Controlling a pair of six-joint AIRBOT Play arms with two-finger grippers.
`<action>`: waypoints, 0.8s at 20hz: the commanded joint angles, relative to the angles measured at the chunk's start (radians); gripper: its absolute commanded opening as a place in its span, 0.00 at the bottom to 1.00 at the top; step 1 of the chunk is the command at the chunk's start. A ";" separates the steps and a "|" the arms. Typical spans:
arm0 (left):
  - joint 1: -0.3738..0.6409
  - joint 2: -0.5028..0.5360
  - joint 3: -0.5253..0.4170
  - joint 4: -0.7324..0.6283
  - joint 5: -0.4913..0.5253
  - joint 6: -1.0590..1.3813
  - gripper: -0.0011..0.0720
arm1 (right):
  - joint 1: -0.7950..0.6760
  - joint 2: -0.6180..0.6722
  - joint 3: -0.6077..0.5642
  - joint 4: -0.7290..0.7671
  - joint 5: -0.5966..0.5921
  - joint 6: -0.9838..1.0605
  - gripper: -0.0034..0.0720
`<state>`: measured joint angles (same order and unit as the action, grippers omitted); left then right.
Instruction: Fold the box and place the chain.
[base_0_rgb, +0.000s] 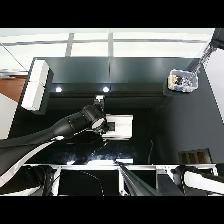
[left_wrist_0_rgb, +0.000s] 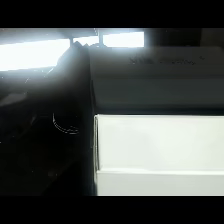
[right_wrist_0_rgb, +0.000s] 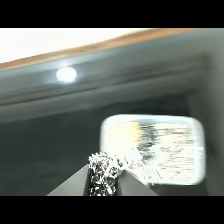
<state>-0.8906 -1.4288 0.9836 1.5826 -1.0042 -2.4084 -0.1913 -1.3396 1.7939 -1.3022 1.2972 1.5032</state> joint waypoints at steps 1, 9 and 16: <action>0.000 0.000 0.000 -0.003 -0.007 0.000 0.05 | 0.059 0.130 0.000 0.115 0.067 -0.069 0.08; 0.000 0.000 0.000 -0.015 -0.007 0.000 0.05 | 0.208 0.322 -0.003 0.180 0.114 -0.111 0.08; 0.000 0.000 0.000 -0.021 -0.007 0.000 0.05 | 0.377 0.392 -0.106 0.169 0.230 -0.140 0.08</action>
<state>-0.8906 -1.4288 0.9836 1.5650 -1.0107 -2.4088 0.1368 -0.9768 1.7393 -1.1488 1.4742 1.3819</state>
